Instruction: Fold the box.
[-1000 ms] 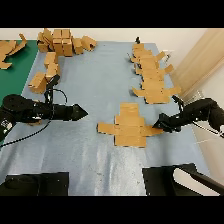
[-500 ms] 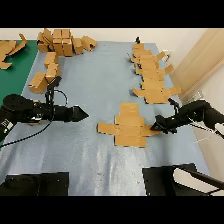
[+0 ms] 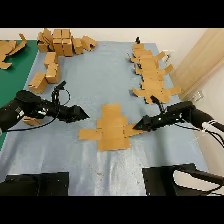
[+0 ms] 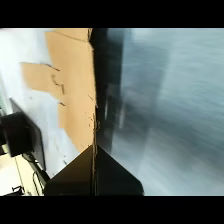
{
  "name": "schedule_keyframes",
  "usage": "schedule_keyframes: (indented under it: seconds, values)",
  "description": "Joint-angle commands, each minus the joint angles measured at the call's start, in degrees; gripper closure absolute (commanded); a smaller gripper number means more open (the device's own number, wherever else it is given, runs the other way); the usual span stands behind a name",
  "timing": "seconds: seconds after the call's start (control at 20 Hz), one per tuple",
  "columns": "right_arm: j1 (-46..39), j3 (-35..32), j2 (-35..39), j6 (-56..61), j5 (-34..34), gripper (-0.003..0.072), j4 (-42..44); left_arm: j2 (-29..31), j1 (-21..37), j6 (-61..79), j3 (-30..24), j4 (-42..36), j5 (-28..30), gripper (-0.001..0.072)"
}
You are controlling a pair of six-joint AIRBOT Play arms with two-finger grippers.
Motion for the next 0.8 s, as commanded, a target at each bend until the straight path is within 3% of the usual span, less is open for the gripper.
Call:
schedule_keyframes:
  seconds: [0.0, 0.25, 0.5, 0.75]
  values:
    - [5.5, -5.0, -0.2, -12.2, 0.5, 0.0686, 12.3, -5.2, 2.7, 6.5, 1.5, -9.0, -5.1, 0.0289]
    - [6.9, -12.8, -0.2, -23.2, -0.7, 0.0687, 18.3, -9.4, 3.2, 8.7, 1.5, -9.8, -5.2, 0.0289]
    - [6.9, -13.2, -0.2, -27.0, -0.9, 0.0686, 18.7, -14.5, 3.2, 8.7, 1.5, -8.7, -5.0, 0.0290]
    - [6.9, -13.2, -0.2, -28.0, -1.2, 0.0686, 18.7, -15.5, 4.1, 7.3, 1.5, -2.5, -1.2, 0.0290]
